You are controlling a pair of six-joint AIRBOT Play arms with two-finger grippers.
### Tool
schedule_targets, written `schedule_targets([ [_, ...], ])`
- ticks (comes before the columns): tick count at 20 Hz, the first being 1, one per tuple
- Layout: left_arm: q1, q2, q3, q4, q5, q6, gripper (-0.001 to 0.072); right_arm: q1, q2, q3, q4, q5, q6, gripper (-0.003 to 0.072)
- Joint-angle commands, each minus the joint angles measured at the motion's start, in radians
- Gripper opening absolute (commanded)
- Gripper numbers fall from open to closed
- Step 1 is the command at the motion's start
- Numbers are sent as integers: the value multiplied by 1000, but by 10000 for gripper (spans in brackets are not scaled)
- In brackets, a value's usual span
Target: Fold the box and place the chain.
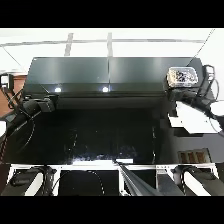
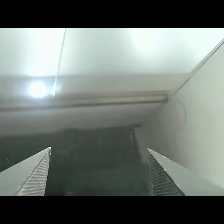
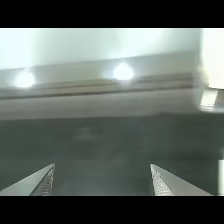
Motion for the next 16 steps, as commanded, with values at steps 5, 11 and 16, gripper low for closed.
schedule_targets([
  [5,0,-172,163,816,-389,-811,708,-534,-342,451,-558,327,410,720],
  [11,0,-183,174,737,-428,-815,708,-798,-554,665,-554,528,302,720],
  [16,0,-183,174,700,-386,-816,708,-816,-700,678,-392,698,20,720],
])
